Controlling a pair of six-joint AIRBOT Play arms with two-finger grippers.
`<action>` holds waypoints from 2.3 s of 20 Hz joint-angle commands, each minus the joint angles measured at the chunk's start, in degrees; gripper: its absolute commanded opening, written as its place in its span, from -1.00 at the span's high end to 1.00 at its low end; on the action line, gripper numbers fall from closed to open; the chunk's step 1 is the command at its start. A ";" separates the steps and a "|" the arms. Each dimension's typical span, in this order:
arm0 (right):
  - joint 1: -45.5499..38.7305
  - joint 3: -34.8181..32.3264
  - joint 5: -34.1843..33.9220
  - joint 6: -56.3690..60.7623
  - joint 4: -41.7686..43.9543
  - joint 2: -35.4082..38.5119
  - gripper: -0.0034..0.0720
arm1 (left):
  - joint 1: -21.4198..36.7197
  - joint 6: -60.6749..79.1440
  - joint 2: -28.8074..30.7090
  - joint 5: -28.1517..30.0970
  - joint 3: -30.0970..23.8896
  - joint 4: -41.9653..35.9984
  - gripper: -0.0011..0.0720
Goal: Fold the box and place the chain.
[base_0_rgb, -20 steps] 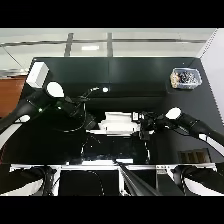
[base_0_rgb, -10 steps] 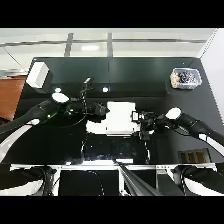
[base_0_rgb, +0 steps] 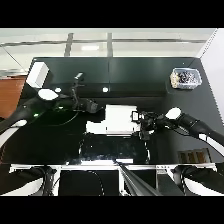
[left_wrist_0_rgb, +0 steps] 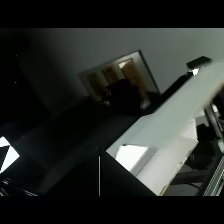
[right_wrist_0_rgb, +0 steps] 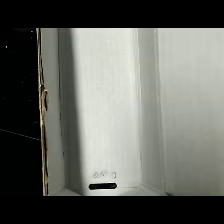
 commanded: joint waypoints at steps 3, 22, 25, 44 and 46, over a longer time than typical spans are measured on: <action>0.00 -0.04 0.07 0.07 0.02 -0.02 0.57 | 1.90 14.93 10.01 -6.75 -8.92 0.31 0.90; 0.00 -0.04 0.04 0.07 0.02 -0.02 0.57 | -12.22 47.50 1.92 8.72 -6.93 17.14 -0.33; 0.00 -0.04 0.04 0.07 0.02 -0.02 0.57 | -12.37 47.21 1.90 7.93 -6.84 15.78 0.26; 0.00 -0.04 0.04 0.07 0.02 -0.02 0.57 | -13.14 46.45 -4.74 8.09 -6.27 0.02 0.37; 0.00 -0.04 0.04 0.07 0.02 -0.02 0.57 | -13.14 46.45 -4.72 8.07 -6.25 1.99 0.43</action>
